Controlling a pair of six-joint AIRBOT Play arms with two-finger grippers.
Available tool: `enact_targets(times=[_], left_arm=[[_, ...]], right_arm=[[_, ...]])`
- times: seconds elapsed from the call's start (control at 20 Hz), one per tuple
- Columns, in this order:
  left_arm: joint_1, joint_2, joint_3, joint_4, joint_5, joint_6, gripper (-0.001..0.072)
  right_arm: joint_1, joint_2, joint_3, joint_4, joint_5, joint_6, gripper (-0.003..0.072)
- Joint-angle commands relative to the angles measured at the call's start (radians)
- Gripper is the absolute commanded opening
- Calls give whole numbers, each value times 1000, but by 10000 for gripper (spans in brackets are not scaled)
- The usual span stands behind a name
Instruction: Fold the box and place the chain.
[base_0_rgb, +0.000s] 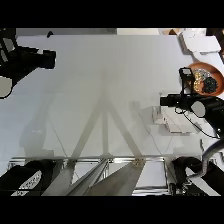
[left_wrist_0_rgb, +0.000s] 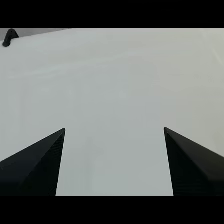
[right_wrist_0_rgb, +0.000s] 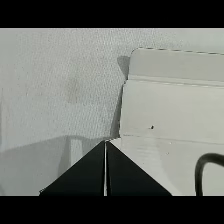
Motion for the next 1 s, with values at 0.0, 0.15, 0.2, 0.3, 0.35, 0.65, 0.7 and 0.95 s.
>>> enact_targets(times=[0.0, 0.15, 0.2, 0.3, 0.35, 0.65, 0.7, 0.95], left_arm=[[-1, 1, 1, 0, 0, 0, 696], [-1, 1, 1, 0, 0, 0, 696], [-1, 1, 1, 0, 0, 0, 696], [0, 1, 1, 0, 0, 0, 696], [-1, 1, 1, 0, 0, 0, 696], [-1, 1, 1, 0, 0, 0, 696], [-1, 1, 1, 0, 0, 0, 696], [-1, 1, 1, 0, 0, 0, 696]], right_arm=[[0, 0, 0, 0, 0, 0, 10], [0, 0, 0, 14, -15, 0, 10], [0, 0, 0, 31, -24, 1, 10], [0, 2, 5, 92, -18, 0, 13], [0, 2, 14, 110, -2, 0, 12], [0, 65, 199, 43, 271, -190, 298], [0, 72, 248, -13, 324, -186, 266], [-88, 65, 411, -359, 607, -185, 289]])
